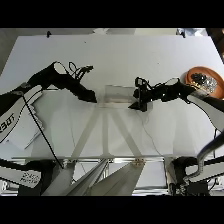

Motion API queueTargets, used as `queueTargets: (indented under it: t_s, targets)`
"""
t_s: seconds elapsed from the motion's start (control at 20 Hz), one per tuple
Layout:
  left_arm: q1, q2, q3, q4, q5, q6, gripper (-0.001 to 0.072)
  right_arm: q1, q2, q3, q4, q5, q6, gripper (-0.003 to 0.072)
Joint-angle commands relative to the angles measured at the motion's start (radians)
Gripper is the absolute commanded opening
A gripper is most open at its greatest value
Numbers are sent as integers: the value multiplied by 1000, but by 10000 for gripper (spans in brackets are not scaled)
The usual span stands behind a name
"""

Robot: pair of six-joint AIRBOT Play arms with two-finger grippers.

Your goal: Fold the box and place the chain.

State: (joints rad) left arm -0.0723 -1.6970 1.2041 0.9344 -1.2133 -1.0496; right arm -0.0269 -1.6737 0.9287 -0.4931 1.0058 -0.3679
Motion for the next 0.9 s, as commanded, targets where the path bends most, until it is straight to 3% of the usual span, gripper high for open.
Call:
queueTargets:
  t_s: [0.0,0.05,0.15,0.5,0.85]
  targets:
    - [32,-1,0,71,-2,-9,204,0,0,0,0,0,0,381]
    - [41,-1,0,63,2,-9,99,0,0,0,0,0,0,381]
    - [47,-2,0,62,25,-8,15,0,0,0,0,0,0,381]
    - [37,-37,0,-27,22,37,10,0,0,0,0,0,0,381]
    - [33,-40,-34,-35,100,45,8,0,0,0,0,0,0,381]
